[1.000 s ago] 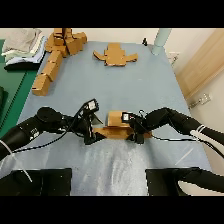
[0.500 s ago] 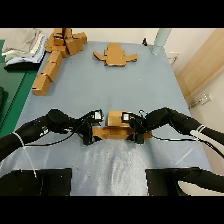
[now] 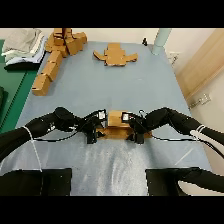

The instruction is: Fold the box.

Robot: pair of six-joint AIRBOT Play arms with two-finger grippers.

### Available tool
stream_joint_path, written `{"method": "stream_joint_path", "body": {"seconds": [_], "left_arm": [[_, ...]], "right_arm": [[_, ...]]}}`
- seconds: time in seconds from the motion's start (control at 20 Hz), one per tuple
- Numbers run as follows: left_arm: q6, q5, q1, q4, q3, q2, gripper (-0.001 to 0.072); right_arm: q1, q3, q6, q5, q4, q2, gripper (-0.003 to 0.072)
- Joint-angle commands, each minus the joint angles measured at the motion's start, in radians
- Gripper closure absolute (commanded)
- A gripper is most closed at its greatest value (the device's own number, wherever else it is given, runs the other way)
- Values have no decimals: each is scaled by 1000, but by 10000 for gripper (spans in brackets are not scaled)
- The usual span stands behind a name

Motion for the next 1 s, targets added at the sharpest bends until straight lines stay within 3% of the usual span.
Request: {"method": "stream_joint_path", "body": {"seconds": [0.0, 0.1, 0.15, 0.5, 0.75, 0.9, 0.95], "left_arm": [[27, -2, -5, -35, 5, -16, 370], [55, -1, -11, -40, 5, -16, 396], [58, 0, -11, -40, 5, -16, 542], [142, 2, -37, -160, 5, -17, 544], [147, 7, -42, -167, 5, -35, 543], [146, 9, -47, -167, 5, -35, 511], [146, 5, -47, -167, 5, -35, 282]], "right_arm": [[0, 0, 0, 0, 0, 0, 162], [0, 0, 0, 0, 0, 0, 162], [0, 0, 0, 0, 0, 0, 162], [0, 0, 0, 0, 0, 0, 162], [0, 0, 0, 0, 0, 0, 162], [0, 0, 0, 0, 0, 0, 162], [0, 0, 0, 0, 0, 0, 162]]}}
